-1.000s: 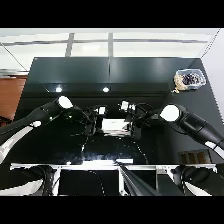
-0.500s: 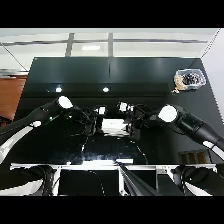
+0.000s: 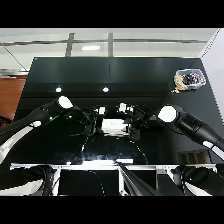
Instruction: Fold the box and place the chain.
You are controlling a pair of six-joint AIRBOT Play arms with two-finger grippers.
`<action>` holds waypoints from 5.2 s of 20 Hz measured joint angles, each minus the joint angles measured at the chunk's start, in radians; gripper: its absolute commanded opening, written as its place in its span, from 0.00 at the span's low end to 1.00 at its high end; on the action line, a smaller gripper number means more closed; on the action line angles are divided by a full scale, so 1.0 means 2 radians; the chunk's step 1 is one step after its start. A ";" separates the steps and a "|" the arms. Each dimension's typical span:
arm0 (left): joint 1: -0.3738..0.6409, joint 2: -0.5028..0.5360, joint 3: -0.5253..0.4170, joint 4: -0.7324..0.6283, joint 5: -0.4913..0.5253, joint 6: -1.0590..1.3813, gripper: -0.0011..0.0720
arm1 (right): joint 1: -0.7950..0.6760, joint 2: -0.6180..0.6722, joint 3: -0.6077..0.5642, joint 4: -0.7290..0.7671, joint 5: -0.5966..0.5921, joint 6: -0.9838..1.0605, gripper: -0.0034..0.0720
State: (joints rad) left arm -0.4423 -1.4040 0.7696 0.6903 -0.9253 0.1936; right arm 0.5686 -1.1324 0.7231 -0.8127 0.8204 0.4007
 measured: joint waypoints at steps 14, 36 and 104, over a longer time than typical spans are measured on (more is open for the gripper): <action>0.000 0.000 0.000 0.000 0.000 -0.001 0.57 | -0.006 0.016 0.005 -0.001 0.028 0.031 0.56; 0.000 0.000 0.000 0.000 0.001 0.001 0.57 | -0.113 -0.039 -0.087 0.282 0.041 0.202 0.07; -0.178 -0.044 0.103 0.155 0.078 -0.269 0.45 | -0.382 0.141 -0.030 0.109 0.197 0.287 0.07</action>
State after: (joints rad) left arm -0.7975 -1.4921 0.9756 0.9997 -0.7692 -0.3435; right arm -0.1963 -0.8513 0.6632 -0.5953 1.2140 0.9741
